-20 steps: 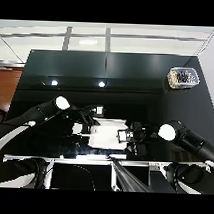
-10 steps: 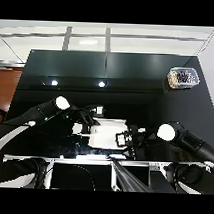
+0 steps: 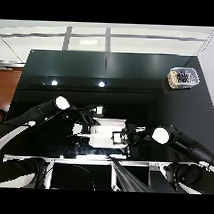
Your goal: Fold the box and place the chain.
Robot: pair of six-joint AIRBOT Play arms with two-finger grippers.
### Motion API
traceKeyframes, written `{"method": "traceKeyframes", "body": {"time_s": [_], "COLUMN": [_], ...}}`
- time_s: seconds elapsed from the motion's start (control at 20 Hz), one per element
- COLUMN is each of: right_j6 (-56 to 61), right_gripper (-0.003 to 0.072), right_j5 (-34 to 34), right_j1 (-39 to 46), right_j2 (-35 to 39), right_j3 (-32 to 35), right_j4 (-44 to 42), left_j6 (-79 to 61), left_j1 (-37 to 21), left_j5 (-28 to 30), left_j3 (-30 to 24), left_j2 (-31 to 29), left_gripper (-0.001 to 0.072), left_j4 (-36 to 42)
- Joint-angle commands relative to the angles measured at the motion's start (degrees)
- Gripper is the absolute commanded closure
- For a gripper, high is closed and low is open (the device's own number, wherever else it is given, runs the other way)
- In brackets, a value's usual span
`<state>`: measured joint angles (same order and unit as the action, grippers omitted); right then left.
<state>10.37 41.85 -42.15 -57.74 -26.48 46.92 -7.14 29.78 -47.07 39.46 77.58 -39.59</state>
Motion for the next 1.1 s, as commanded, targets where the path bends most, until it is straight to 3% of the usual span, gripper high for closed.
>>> {"method": "traceKeyframes", "body": {"time_s": [0.0, 0.4, 0.65, 1.05], "right_j6": [1.66, 2.08, 3.98, 3.98], "right_gripper": [0.0095, 0.0095, 0.0095, 0.0095], "right_j5": [-2.91, -4.37, -0.5, -3.61], "right_j1": [-0.66, -0.39, 7.48, 11.39], "right_j2": [-0.17, 0.83, 1.75, 1.77], "right_j3": [0.2, 0.17, -2.16, -3.17], "right_j4": [0.04, 0.59, 0.0, -0.83], "left_j6": [0.02, 0.02, 0.04, 0.02], "left_j1": [0.0, 0.0, 0.0, 0.0], "left_j5": [0.02, -0.04, -0.09, -0.09], "left_j3": [-0.02, -0.02, -0.02, -0.02], "left_j2": [0.04, 0.04, 0.04, 0.04], "left_gripper": [0.0683, 0.0683, 0.0683, 0.0683], "left_j4": [0.0, 0.0, 0.0, 0.0]}}
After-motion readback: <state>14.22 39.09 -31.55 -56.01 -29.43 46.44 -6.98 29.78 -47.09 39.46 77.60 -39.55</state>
